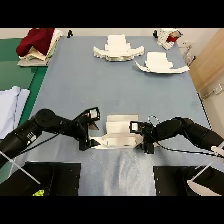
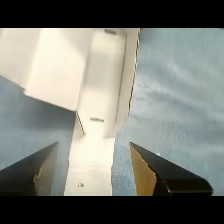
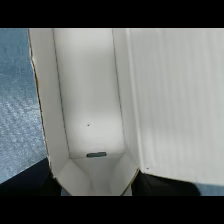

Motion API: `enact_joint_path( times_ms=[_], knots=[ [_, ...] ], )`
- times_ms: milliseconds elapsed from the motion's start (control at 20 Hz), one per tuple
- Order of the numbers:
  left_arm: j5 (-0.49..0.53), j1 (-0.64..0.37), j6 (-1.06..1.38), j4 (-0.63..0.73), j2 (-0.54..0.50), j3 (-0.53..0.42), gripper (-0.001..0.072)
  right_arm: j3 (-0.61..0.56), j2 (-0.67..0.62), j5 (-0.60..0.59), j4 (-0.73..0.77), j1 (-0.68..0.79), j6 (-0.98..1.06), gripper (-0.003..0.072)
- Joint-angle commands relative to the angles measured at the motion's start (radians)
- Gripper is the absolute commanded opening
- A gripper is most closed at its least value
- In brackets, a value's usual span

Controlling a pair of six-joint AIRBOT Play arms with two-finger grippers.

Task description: Fold the box.

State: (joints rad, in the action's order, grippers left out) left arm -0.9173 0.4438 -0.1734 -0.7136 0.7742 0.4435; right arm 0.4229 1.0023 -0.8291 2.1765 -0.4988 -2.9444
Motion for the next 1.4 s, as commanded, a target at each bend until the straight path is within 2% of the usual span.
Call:
enact_joint_path(
  times_ms=[0,500,550,600,650,800,850,900,1050,1100,1350],
  knots=[
    [0.062,0.000,0.162,0.024,-0.016,-0.096,0.0663,0.000,0.000,0.000,0.000,-0.001,0.000,0.0449],
    [0.272,0.141,0.267,0.097,0.101,-0.100,0.0653,0.000,0.000,0.000,0.000,-0.001,0.000,0.0450],
    [0.284,0.144,0.267,0.103,0.105,-0.100,0.0590,0.000,0.000,0.000,0.000,-0.001,0.000,0.0450],
    [0.291,0.149,0.268,0.112,0.105,-0.099,0.0466,0.000,0.000,0.000,0.000,-0.001,0.000,0.0450],
    [0.290,0.152,0.278,0.114,0.106,-0.098,0.0403,0.000,0.000,0.000,0.000,-0.001,0.000,0.0450],
    [0.303,0.168,0.298,0.120,0.106,-0.098,0.0398,0.000,0.000,0.000,0.000,-0.001,0.000,0.0450],
    [0.310,0.172,0.299,0.132,0.106,-0.098,0.0293,0.000,0.000,0.000,0.000,-0.001,0.000,0.0450],
    [0.315,0.177,0.316,0.143,0.106,-0.097,0.0141,0.000,0.000,0.000,0.000,-0.001,0.000,0.0449],
    [0.322,0.203,0.324,0.188,0.106,-0.094,0.0135,0.000,0.000,0.000,0.000,-0.001,0.000,0.0450],
    [0.323,0.210,0.324,0.192,0.106,-0.094,0.0092,0.000,0.000,0.000,0.000,-0.001,0.000,0.0449],
    [0.324,0.212,0.324,0.222,0.137,-0.084,0.0092,0.000,0.000,0.000,0.000,-0.001,0.000,0.0450]
  ],
)
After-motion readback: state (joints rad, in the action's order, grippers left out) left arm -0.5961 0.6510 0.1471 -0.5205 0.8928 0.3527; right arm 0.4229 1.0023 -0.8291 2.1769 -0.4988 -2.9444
